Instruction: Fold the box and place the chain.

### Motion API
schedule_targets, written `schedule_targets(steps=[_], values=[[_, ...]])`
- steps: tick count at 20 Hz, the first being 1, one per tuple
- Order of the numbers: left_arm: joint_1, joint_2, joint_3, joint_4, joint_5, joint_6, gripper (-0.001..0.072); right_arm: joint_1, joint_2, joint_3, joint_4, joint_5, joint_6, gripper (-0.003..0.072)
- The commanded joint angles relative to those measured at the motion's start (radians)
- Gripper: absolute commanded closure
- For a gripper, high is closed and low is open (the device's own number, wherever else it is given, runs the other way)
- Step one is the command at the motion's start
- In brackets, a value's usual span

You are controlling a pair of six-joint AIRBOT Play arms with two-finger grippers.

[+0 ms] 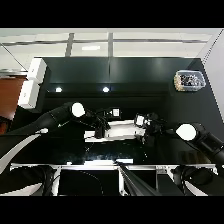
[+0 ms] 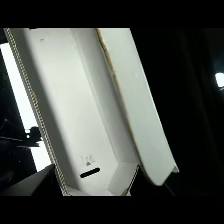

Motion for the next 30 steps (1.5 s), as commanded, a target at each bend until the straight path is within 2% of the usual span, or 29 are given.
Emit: schedule_targets(steps=[1, 5, 9, 11, 19, 23, 30], values=[[0.0, 0.0, 0.0, 0.0, -0.001, 0.0, 0.0685, -0.011, 0.0, 0.003, 0.031, -0.016, -0.023, -0.0023], [0.0, 0.0, 0.0, 0.0, -0.001, 0.0, 0.0685, -0.011, -0.019, 0.002, 0.052, -0.018, -0.031, -0.0023], [0.0, 0.0, 0.0, 0.007, 0.014, 0.001, 0.0686, -0.011, -0.081, 0.002, 0.185, 0.035, -0.178, -0.0023], [0.0, 0.0, 0.0, 0.008, 0.029, 0.001, 0.0686, -0.011, -0.101, 0.002, 0.195, 0.069, -0.212, -0.0023], [0.0, 0.0, 0.0, 0.008, 0.029, 0.0, 0.0686, -0.011, -0.141, -0.066, 0.198, 0.049, -0.332, -0.0022], [0.0, 0.0, 0.0, 0.008, 0.029, 0.0, 0.0686, -0.011, -0.141, -0.068, 0.274, 0.006, -0.396, -0.0022], [0.0, 0.0, 0.0, 0.007, 0.029, 0.0, 0.0686, -0.06, -0.142, -0.073, 0.305, 0.004, -0.42, -0.0015]])
